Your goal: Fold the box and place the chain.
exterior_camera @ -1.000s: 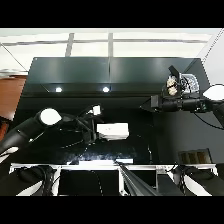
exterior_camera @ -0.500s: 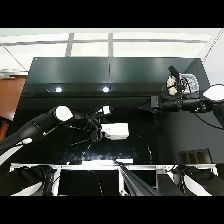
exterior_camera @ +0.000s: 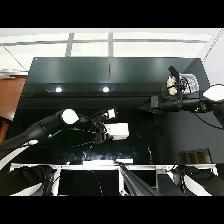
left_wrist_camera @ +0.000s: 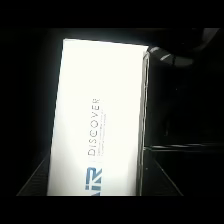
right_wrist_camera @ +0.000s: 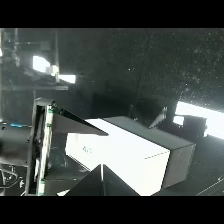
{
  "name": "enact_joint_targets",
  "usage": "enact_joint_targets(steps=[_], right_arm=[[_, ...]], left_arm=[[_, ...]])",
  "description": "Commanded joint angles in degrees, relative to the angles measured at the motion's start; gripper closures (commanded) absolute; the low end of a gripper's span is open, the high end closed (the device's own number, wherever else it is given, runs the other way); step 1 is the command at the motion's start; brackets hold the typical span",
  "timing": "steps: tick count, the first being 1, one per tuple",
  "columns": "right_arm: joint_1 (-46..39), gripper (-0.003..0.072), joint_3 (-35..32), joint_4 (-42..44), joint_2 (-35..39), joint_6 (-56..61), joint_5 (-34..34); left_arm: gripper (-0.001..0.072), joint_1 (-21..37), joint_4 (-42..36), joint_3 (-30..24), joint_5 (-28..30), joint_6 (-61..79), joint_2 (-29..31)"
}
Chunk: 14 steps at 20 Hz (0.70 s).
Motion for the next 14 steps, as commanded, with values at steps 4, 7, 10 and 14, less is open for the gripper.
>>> enact_joint_targets(steps=[4,7,10,14], right_arm=[[-0.02,0.0658,0.04,-0.26,0.04,0.02,0.0],[-0.02,0.0658,0.04,-0.52,0.04,0.0,-0.02],[-0.02,0.0658,0.04,-0.68,0.04,0.0,-0.22],[-0.04,0.0658,0.04,-0.68,0.04,0.0,-0.24]], left_arm=[[-0.0008,-2.29,0.5,0.04,1.92,-1.49,-2.91],[-0.0005,-2.32,2.25,0.04,1.79,-4.07,-4.17],[0.0192,-2.29,4.79,0.07,1.53,-5.57,-4.04],[0.0344,-1.38,10.43,0.83,-1.42,-12.74,-2.69]])
